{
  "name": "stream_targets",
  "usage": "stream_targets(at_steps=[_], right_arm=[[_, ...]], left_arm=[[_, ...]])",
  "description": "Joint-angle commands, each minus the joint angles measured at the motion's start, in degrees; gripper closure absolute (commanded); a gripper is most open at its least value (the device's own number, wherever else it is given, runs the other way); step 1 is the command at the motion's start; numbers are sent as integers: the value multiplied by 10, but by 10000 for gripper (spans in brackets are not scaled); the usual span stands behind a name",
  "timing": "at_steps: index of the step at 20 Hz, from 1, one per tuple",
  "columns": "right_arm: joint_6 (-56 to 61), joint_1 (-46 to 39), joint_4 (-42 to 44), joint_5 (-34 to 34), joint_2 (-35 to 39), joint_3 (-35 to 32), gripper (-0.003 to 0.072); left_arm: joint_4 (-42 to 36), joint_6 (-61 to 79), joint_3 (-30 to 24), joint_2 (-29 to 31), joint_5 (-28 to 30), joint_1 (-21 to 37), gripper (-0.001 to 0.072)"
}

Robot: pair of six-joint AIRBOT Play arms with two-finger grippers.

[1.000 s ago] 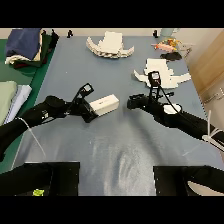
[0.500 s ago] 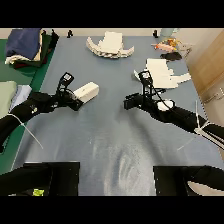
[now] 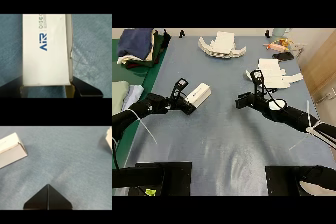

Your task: Fold the box.

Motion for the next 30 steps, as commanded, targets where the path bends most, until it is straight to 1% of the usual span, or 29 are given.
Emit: stream_targets(at_steps=[1,5,7,10,11,12,17,20,23,24,25,26,27,30], right_arm=[[0,0,0,0,0,0,684],[0,0,1,0,0,0,684],[0,0,1,0,0,0,684],[0,0,1,0,0,0,683],[0,0,1,0,0,0,684],[0,0,1,0,0,0,683],[0,0,1,0,0,0,683],[0,0,1,0,0,0,683],[1,0,3,1,0,0,683],[1,0,3,2,0,0,684],[1,0,3,4,0,0,683],[1,0,3,5,0,0,683],[1,0,3,5,0,0,683],[1,0,3,6,0,0,684]], left_arm=[[-10,4,1,-6,-7,-1,103],[-10,4,1,-6,-5,-2,103],[-10,3,1,-6,-7,-3,74],[-10,4,1,-6,-6,-3,72],[-10,4,1,-6,-6,-3,62],[-10,4,1,-6,-6,-3,-11],[-10,7,1,-6,1,-12,-11],[-10,33,3,-6,13,-30,-11],[-10,32,8,-6,49,-52,-11],[-10,30,8,-6,56,-53,37],[-10,31,8,-6,56,-54,260],[-10,31,8,-6,56,-54,390],[-10,30,8,-6,55,-54,412],[-10,30,8,-6,55,-53,412]])
